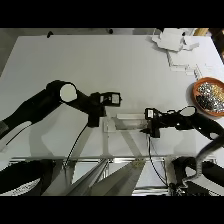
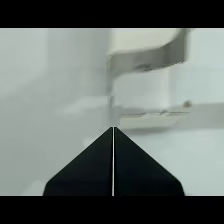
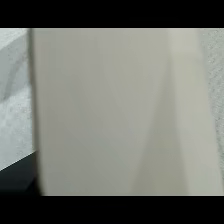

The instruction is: Fold the box and place the chain.

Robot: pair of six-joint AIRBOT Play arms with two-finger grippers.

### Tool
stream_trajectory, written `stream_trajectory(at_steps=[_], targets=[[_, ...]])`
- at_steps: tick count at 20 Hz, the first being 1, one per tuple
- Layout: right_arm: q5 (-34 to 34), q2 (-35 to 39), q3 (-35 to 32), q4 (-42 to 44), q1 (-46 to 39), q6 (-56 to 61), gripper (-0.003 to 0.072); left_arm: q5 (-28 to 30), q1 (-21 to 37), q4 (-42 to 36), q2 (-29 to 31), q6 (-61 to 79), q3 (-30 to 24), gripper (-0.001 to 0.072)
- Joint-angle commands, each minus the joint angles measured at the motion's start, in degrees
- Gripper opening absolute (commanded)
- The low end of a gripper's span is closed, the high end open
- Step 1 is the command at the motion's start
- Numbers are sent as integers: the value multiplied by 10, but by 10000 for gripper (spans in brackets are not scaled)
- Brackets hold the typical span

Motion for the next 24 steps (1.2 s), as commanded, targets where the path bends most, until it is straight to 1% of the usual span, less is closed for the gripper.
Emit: stream_trajectory(at_steps=[1,3,4,6,9,11,16,18,20,21,22,24], targets=[[0,0,0,0,0,0,453,50,-71,-26,9,-20,1,3],[0,0,0,0,0,0,453,135,-111,-28,-2,-48,1,6],[0,0,0,0,0,0,453,166,-118,-28,-7,-64,2,6],[0,0,0,0,0,0,453,234,-116,-30,-23,-96,2,6],[0,0,0,0,0,0,453,343,-105,-54,-52,-141,2,6],[0,0,0,0,0,0,453,378,-95,-57,-78,-182,2,7],[0,0,0,0,0,0,453,378,-69,-57,-146,-199,2,5],[0,0,0,0,0,0,453,361,-67,-55,-159,-198,2,5],[0,0,0,0,0,0,453,330,-66,-53,-143,-196,2,7],[0,0,0,0,0,0,453,306,-63,-47,-123,-196,2,3],[0,0,0,0,0,0,453,273,-59,-36,-102,-199,2,3],[0,0,0,0,0,0,453,186,-52,0,-58,-231,2,2]])
